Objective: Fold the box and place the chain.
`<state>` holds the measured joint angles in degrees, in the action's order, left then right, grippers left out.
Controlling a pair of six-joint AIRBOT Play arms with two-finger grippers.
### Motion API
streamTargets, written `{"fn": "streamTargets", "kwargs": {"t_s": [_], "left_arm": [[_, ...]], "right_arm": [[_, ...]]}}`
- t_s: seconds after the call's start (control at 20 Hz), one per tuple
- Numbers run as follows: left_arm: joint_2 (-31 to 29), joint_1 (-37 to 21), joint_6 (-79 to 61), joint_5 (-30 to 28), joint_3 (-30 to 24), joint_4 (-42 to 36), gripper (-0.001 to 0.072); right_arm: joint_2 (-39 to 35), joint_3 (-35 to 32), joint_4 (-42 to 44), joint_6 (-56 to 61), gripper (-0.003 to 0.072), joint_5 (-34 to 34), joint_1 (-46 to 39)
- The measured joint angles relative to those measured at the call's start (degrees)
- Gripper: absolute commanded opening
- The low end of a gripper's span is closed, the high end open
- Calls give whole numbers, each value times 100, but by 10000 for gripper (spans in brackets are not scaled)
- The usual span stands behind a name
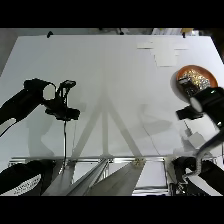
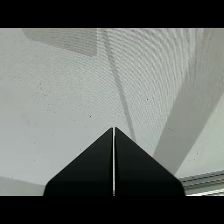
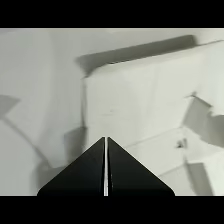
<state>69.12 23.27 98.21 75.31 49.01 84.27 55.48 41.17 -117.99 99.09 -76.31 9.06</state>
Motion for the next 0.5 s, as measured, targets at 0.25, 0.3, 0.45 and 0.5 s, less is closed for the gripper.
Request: {"fn": "streamTargets", "kwargs": {"t_s": [0.25, 0.3, 0.45, 0.5], "left_arm": [[0, 0, -2, 0, 0, 0, 11], [0, 0, -2, -2, 0, 0, 11], [0, 0, -2, -2, 0, 0, 11], [0, 0, -2, -2, 0, 0, 11]], "right_arm": [[144, 140, -625, -896, 481, 688, -2483], [251, 155, -654, -997, 481, 828, -2870], [658, 205, -800, -1335, 479, 1067, -3654], [796, 223, -874, -1429, 478, 1152, -3803]]}}
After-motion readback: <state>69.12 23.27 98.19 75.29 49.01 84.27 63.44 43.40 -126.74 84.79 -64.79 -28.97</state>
